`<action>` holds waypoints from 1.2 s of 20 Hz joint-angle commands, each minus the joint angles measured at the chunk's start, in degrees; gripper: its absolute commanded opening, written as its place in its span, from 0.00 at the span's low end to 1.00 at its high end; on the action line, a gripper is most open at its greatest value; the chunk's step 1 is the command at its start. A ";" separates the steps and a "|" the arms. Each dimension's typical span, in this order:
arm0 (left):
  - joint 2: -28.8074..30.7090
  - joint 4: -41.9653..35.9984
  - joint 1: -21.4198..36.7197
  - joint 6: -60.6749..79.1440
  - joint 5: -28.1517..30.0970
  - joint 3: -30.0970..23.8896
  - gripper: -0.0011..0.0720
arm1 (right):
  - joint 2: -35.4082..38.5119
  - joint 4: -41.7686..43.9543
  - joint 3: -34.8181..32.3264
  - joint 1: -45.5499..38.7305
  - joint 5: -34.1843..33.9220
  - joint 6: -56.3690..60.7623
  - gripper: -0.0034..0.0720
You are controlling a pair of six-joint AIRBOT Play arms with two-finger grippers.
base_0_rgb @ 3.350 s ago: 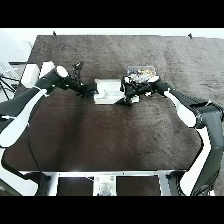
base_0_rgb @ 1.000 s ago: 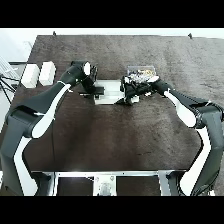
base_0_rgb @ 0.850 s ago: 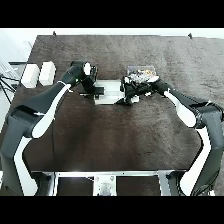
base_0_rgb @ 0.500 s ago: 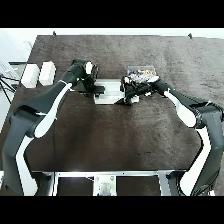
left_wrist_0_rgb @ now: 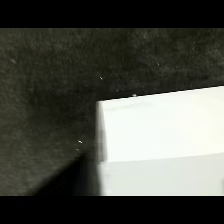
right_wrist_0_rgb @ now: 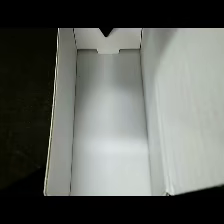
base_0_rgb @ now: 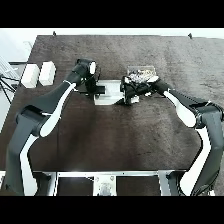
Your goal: Fold the box and place the chain.
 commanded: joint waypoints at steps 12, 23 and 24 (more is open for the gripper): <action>2.10 0.11 0.42 1.42 -5.05 1.29 0.90 | -0.02 0.11 0.00 -0.15 -0.17 0.07 0.81; 12.79 -24.39 11.41 58.97 -8.26 0.24 0.63 | -0.02 0.11 0.00 -0.15 -0.15 0.07 0.81; 12.76 -29.66 14.16 64.76 -7.82 -1.31 0.64 | -0.02 0.11 0.00 -0.15 -0.15 0.07 0.81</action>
